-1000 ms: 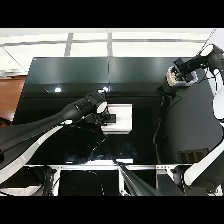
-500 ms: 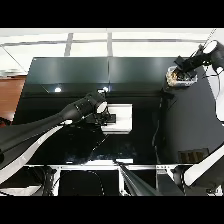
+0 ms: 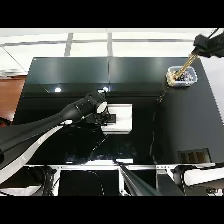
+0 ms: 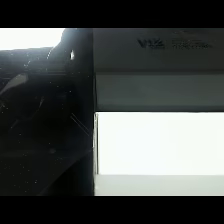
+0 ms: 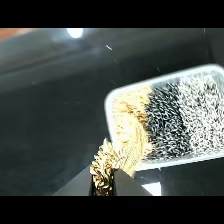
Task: Fold the box and place the chain.
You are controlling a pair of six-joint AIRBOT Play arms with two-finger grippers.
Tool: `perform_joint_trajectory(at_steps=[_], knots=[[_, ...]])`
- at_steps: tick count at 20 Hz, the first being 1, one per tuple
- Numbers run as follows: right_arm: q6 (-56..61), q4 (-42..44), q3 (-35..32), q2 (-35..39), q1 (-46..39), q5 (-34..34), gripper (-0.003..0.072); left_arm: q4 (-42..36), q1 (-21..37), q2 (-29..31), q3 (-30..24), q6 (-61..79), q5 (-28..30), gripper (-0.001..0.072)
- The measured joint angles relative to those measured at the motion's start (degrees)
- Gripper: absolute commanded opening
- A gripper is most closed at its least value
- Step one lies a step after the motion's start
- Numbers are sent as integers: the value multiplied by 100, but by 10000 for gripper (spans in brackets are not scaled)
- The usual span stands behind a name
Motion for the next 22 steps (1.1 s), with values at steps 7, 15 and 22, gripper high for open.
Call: perform_joint_trajectory(at_steps=[7,15,22], knots=[[-341,704,0,1150,0,238,11,0,-2,0,0,0,-4,30],[-492,1193,0,2245,2,428,11,0,0,0,0,-2,-9,30],[-603,1329,-9,3036,442,654,11,2,0,0,-2,0,-4,30]])
